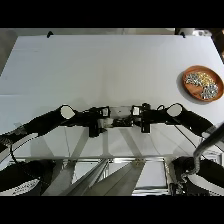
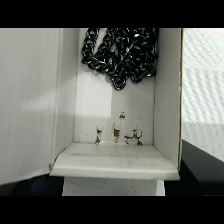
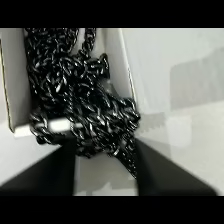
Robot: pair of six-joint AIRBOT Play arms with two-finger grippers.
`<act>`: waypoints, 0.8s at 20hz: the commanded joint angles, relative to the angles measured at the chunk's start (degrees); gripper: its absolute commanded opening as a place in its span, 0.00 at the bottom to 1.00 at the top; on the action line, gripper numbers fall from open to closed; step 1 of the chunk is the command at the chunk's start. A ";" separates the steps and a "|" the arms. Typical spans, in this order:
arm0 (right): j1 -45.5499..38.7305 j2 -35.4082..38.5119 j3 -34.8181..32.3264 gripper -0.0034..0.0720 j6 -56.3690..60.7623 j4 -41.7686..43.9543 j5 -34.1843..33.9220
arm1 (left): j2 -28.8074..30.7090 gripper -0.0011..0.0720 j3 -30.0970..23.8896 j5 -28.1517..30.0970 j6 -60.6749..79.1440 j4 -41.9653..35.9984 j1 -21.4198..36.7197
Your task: Fold the box and place the chain.
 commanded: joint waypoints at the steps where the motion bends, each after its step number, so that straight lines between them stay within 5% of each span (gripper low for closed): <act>1: 1.22 -0.15 -0.04 0.32 0.00 0.72 -0.24 | 0.00 0.30 -0.04 0.02 0.00 0.00 0.00; 5: 1.27 -0.13 -0.04 0.07 3.26 0.24 -0.31 | 0.00 0.30 -0.04 0.02 0.00 0.00 0.00; 10: -2.51 1.60 -0.04 0.07 10.99 0.20 0.17 | 0.00 0.30 -0.04 0.00 0.00 0.00 0.00; 16: -8.61 12.61 -0.04 0.07 14.58 0.17 0.26 | 0.00 0.30 -0.04 0.02 0.00 0.00 0.00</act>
